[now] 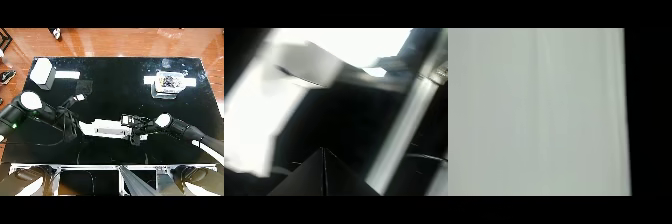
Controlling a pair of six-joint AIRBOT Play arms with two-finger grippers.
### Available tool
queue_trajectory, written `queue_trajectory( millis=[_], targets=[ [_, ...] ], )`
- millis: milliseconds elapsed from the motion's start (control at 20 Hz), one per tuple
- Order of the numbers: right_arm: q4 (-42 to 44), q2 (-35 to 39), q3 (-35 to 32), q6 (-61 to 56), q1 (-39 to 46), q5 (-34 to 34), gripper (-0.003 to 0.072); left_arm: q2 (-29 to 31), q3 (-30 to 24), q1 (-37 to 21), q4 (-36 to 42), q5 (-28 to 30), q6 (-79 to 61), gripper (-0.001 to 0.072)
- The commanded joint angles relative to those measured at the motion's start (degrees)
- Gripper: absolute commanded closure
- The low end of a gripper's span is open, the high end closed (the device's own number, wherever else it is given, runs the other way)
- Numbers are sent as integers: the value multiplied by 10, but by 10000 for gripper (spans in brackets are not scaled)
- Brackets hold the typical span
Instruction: Fold the box and place the chain.
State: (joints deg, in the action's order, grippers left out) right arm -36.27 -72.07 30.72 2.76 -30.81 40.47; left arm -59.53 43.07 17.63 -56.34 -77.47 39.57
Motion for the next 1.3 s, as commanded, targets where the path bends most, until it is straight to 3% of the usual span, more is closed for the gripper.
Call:
queue_trajectory(
  millis=[0,250,450,600,800,1050,1250],
  targets=[
    [0,0,0,0,0,0,348,5,-30,70,5,28,47,687],
    [0,0,0,0,0,0,348,5,-44,160,63,227,49,686],
    [0,0,0,0,0,0,348,3,-44,177,92,430,59,686],
    [0,0,0,0,0,0,348,-9,-44,177,106,514,59,685],
    [0,0,0,0,0,0,349,-46,-44,177,106,551,59,685],
    [0,0,0,0,0,0,348,-107,-44,177,105,514,59,685],
    [0,0,0,0,0,0,349,-109,-43,176,77,491,59,684]
  ],
)
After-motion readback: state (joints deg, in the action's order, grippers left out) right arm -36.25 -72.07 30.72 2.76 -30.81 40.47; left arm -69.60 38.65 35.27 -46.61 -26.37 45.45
